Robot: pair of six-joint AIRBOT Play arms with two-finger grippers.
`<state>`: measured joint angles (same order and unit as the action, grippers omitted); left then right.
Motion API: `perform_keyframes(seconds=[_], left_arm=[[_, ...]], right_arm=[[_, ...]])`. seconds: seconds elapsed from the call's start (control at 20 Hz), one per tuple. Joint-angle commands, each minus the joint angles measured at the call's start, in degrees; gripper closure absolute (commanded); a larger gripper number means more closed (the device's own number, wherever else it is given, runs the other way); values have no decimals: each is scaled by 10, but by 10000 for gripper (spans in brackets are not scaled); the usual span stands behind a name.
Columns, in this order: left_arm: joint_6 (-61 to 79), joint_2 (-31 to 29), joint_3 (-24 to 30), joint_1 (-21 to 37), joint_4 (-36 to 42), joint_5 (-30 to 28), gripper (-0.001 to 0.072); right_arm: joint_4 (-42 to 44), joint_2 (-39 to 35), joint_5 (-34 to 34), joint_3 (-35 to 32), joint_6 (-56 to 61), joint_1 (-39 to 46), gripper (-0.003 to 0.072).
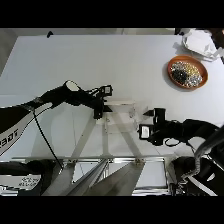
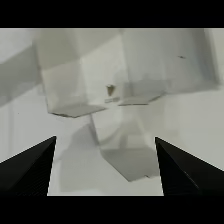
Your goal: Fold the box and place the chain.
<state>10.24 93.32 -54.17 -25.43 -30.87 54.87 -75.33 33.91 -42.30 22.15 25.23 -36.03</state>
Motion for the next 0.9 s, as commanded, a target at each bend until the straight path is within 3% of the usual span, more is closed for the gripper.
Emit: perform_keyframes(seconds=[0.0, 0.25, 0.45, 0.6, 0.85], left_arm=[[0, 0, 0, 0, 0, 0, 697], [0, 0, 0, 0, 0, 0, 697], [0, 0, 0, 0, 0, 0, 697], [0, 0, 0, 0, 0, 0, 697], [0, 0, 0, 0, 0, 0, 697]], right_arm=[[-9, -6, 89, -76, -36, -57, -12], [-1, 47, 151, -100, 18, -68, -19], [23, 125, 266, -100, 19, -68, -21], [33, 141, 332, -100, 19, -68, -21], [59, 141, 342, -99, 19, -68, -20]])
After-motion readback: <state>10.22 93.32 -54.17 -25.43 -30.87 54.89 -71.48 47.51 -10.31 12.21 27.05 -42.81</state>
